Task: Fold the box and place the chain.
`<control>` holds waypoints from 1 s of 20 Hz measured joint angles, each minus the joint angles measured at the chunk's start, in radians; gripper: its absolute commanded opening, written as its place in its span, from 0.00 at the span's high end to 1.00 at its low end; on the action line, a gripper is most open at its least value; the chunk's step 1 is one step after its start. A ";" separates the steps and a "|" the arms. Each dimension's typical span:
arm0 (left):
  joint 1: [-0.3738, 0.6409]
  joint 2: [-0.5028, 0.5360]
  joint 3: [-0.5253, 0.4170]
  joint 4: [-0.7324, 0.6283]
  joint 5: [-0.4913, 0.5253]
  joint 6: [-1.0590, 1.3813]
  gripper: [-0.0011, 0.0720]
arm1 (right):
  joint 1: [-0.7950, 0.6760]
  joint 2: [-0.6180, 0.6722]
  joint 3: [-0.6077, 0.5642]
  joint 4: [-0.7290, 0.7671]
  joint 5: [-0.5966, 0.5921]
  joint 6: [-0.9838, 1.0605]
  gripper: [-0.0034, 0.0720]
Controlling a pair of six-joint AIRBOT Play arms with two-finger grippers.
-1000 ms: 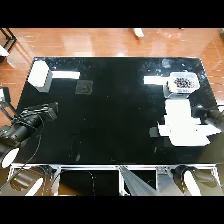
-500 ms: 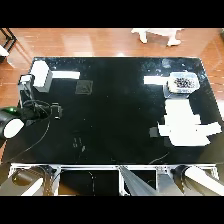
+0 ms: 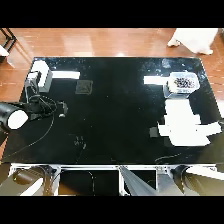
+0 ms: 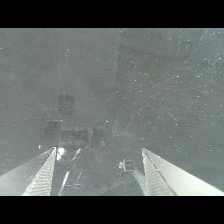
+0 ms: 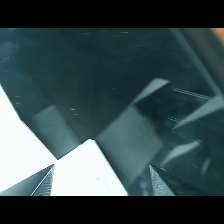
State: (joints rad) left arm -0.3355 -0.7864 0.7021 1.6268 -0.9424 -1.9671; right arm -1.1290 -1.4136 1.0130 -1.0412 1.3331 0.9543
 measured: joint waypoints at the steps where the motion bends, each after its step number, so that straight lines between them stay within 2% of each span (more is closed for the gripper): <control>1: 0.000 -0.001 0.001 -0.003 0.000 0.000 0.11 | -0.002 -0.009 0.004 0.017 0.011 -0.019 0.02; 6: 0.003 -0.003 0.002 -0.010 0.003 0.000 0.11 | 0.005 -0.029 0.015 0.063 0.071 -0.058 0.03; 20: 0.004 -0.003 0.002 -0.013 0.005 0.000 0.11 | 0.095 -0.111 0.018 -0.062 0.090 -0.042 0.03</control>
State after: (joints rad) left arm -0.3317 -0.7891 0.7040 1.6138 -0.9379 -1.9667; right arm -1.0340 -1.5242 1.0309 -1.1030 1.4231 0.9119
